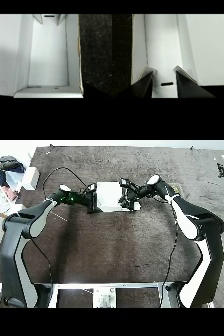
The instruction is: Fold the box and place the chain.
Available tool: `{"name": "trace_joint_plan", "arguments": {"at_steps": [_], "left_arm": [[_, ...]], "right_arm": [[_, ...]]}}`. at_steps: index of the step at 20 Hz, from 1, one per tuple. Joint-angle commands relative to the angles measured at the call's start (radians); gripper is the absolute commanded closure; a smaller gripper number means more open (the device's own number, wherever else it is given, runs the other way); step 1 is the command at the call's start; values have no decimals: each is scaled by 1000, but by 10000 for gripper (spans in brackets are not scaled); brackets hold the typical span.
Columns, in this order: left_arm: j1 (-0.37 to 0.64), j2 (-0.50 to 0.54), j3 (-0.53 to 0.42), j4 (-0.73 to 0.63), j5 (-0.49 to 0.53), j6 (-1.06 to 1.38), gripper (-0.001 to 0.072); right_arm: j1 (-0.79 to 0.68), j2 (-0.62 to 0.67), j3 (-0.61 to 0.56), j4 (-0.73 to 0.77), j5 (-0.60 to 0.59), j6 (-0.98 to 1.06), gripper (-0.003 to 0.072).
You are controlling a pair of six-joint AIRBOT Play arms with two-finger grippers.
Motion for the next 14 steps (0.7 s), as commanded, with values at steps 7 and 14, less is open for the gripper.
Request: {"name": "trace_joint_plan", "arguments": {"at_steps": [7, 14], "left_arm": [[-1, 0, 0, 1, -2, 0, 306], [-1, 0, 0, 1, -2, 0, 306]], "right_arm": [[1, -2, 0, 10, -3, -3, -32], [-8, 8, 3, -129, 1, 88, 343]]}}
